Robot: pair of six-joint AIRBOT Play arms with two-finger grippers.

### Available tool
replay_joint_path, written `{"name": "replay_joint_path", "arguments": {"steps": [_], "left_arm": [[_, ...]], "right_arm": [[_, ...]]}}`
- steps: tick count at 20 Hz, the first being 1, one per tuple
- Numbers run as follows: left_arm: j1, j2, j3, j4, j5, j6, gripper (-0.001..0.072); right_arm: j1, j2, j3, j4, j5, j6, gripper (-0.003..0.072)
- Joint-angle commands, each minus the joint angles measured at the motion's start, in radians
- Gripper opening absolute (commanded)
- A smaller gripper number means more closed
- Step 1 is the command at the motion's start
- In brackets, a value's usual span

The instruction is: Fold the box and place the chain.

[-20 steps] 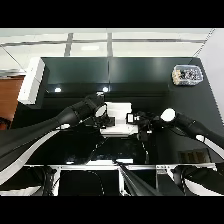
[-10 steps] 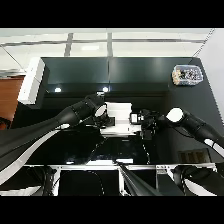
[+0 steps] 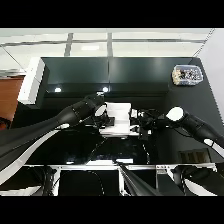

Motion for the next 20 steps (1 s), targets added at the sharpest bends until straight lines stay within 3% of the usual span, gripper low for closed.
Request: {"name": "replay_joint_path", "arguments": {"steps": [1, 4, 12, 13, 14, 15, 16, 17, 18, 19, 20], "left_arm": [[0.000, 0.000, 0.000, -0.001, 0.009, -0.001, 0.0024], [0.000, 0.000, 0.000, -0.001, 0.009, -0.001, 0.0024], [0.000, 0.000, 0.000, -0.001, 0.008, -0.001, 0.0025], [0.000, 0.000, 0.000, -0.001, 0.005, -0.001, 0.0025], [0.000, 0.000, 0.000, -0.001, 0.001, -0.001, 0.0025], [0.000, 0.000, 0.000, -0.001, 0.000, -0.001, 0.0025], [0.000, 0.000, 0.000, -0.001, 0.000, -0.001, 0.0025], [0.000, 0.000, 0.000, -0.001, 0.000, -0.001, 0.0025], [0.000, 0.000, 0.000, -0.001, 0.000, -0.001, 0.0025], [0.000, 0.000, 0.000, -0.001, 0.001, -0.001, 0.0025], [0.000, 0.000, 0.000, -0.001, 0.001, -0.001, 0.0025]], "right_arm": [[0.034, -0.034, 0.000, 0.108, -0.059, 0.008, 0.0244], [0.074, -0.064, 0.000, 0.127, -0.118, 0.005, 0.0244], [0.073, -0.065, 0.000, 0.088, -0.118, 0.006, 0.0246], [0.073, -0.065, 0.000, 0.089, -0.119, 0.006, 0.0398], [0.073, -0.065, 0.000, 0.088, -0.119, 0.006, 0.0459], [0.073, -0.065, 0.000, 0.086, -0.119, 0.006, 0.0445], [0.073, -0.065, 0.000, 0.085, -0.117, 0.007, 0.0231], [0.073, -0.065, 0.000, 0.086, -0.117, 0.011, 0.0244], [0.074, -0.065, 0.000, 0.094, -0.117, 0.013, 0.0451], [0.074, -0.065, 0.000, 0.091, -0.117, 0.013, 0.0411], [0.073, -0.063, 0.000, 0.080, -0.107, 0.023, 0.0101]]}}
